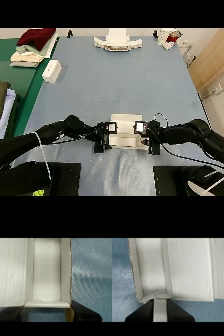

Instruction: Fold the box.

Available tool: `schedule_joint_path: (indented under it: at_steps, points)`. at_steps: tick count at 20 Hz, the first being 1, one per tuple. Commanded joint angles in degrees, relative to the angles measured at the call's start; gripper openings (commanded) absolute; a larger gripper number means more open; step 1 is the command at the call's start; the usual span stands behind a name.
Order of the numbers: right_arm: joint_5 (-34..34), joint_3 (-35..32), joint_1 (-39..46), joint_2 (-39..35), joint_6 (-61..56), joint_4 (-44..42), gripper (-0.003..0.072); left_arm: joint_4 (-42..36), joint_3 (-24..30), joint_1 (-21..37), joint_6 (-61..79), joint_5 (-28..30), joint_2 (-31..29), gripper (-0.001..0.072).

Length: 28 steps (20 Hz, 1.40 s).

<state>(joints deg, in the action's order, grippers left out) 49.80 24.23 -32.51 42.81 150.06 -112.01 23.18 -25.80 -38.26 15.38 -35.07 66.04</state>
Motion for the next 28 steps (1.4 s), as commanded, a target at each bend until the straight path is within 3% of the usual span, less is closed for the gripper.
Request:
schedule_joint_path:
  at_steps: [1, 7, 9, 10, 12, 17, 18, 19, 20, 21, 23, 26, 27, 28]
  points:
    - [-1.9, 0.0, -0.7, 0.5, 0.2, -1.9, 0.0173, 0.0, 0.0, 0.0, 0.0, 0.0, 0.0, 0.0477]
    - [-4.8, 0.0, -1.6, 3.2, 1.8, -2.5, 0.0193, 0.0, 0.0, 0.0, 0.0, 0.0, 0.0, 0.0476]
    - [-4.8, 0.0, -1.7, 3.7, 2.2, -2.5, 0.0369, 0.0, 0.0, 0.0, 0.0, 0.0, 0.0, 0.0477]
    - [-4.9, 0.0, -1.9, 3.9, 2.3, -2.5, 0.0543, 0.0, 0.0, 0.0, 0.0, 0.0, 0.0, 0.0477]
    - [-4.9, 0.0, -1.9, 4.0, 3.7, -2.5, 0.0672, 0.0, 0.0, 0.0, 0.0, 0.0, 0.0, 0.0476]
    - [-5.3, 0.0, -1.9, 4.0, 3.7, -2.4, 0.0698, 0.0, 0.0, 0.0, 0.0, 0.0, 0.0, 0.0477]
    - [-4.9, 0.0, -1.9, 4.0, 3.6, -2.3, 0.0679, 0.0, 0.0, 0.0, 0.0, 0.0, 0.0, 0.0476]
    - [-3.7, 0.1, -1.9, 3.8, 2.2, -1.8, 0.0549, 0.0, 0.0, 0.0, 0.0, 0.0, 0.0, 0.0476]
    - [-1.6, 0.3, -1.9, 3.4, -2.4, 0.7, 0.0348, 0.0, 0.0, 0.0, 0.0, 0.0, 0.0, 0.0476]
    - [0.7, 0.9, -1.9, 2.8, -9.8, 5.3, 0.0229, 0.0, 0.0, 0.0, 0.0, 0.0, 0.0, 0.0477]
    - [6.3, 2.6, -1.9, 0.9, -34.6, 21.5, 0.0138, 0.0, 0.0, 0.0, 0.0, 0.0, 0.0, 0.0477]
    - [17.3, 5.3, -0.4, -2.0, -63.1, 46.5, 0.0105, 0.0, 0.0, 0.0, 0.0, 0.0, 0.0, 0.0476]
    - [20.4, 6.1, 1.4, -2.5, -68.2, 50.4, 0.0003, 0.0, 0.0, 0.0, 0.0, 0.0, 0.0, 0.0476]
    - [22.6, 6.7, 4.4, -2.5, -70.6, 50.8, 0.0003, 0.0, 0.0, 0.0, 0.0, 0.0, 0.0, 0.0476]
